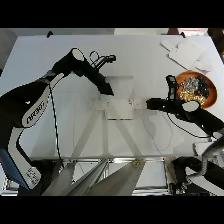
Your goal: Fold the box and place the chain.
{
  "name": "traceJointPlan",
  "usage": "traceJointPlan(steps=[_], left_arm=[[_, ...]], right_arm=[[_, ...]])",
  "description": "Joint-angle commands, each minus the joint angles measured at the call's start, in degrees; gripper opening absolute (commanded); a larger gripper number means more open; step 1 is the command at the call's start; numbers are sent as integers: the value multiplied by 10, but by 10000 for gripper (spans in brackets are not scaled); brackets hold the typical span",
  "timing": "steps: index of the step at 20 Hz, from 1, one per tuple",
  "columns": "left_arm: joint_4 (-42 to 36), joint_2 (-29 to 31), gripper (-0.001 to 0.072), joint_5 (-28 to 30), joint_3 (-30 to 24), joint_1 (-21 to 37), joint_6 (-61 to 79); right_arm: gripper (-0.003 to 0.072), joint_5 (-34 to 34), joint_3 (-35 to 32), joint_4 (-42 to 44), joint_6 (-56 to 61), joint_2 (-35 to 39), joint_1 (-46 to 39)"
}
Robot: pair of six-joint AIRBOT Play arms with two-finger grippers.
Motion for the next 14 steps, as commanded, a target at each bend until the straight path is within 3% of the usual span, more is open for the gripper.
traceJointPlan(steps=[1, 3, 4, 5, 14], left_arm=[[7, 0, 315, -4, 1, -5, 21], [17, -1, 286, -2, 1, -4, 23], [18, -1, 117, -3, 1, -4, 33], [17, -1, 10, -4, 1, -4, 49], [17, 0, 11, -5, 1, -5, 56]], right_arm=[[12, 0, 0, 0, 0, 0, 1], [12, 0, 0, 0, 0, 0, 1], [12, 0, 0, 0, 0, 0, 0], [12, 0, 0, 0, 0, 0, 0], [12, 0, 0, 0, 0, 0, 1]])
